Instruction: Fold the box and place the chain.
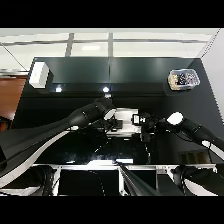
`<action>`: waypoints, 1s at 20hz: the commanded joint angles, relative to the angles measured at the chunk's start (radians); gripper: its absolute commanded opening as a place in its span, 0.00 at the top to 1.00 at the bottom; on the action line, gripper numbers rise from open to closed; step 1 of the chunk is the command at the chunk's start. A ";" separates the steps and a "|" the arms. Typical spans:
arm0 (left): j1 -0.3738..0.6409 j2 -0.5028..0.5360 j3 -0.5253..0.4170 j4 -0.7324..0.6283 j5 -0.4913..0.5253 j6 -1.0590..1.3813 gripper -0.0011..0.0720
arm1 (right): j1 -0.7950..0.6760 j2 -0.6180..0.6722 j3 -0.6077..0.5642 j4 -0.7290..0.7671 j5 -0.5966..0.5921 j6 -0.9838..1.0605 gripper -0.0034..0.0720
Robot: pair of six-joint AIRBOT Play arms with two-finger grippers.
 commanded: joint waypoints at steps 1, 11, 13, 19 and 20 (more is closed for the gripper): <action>0.001 0.000 0.001 0.006 -0.001 -0.008 0.72 | 0.000 0.000 0.000 0.001 0.002 0.002 0.40; 0.002 0.000 0.001 0.009 0.003 -0.005 0.95 | 0.000 0.000 0.000 0.001 0.002 0.002 0.40; 0.002 0.000 0.001 0.009 0.002 -0.005 0.95 | 0.000 0.000 0.000 0.001 0.002 0.002 0.40; 0.002 0.000 0.001 0.009 0.002 -0.005 0.95 | 0.000 0.000 0.000 0.000 0.002 0.002 0.40; 0.002 0.000 0.001 0.009 0.001 -0.005 0.95 | 0.000 0.000 0.000 0.000 0.000 0.002 0.38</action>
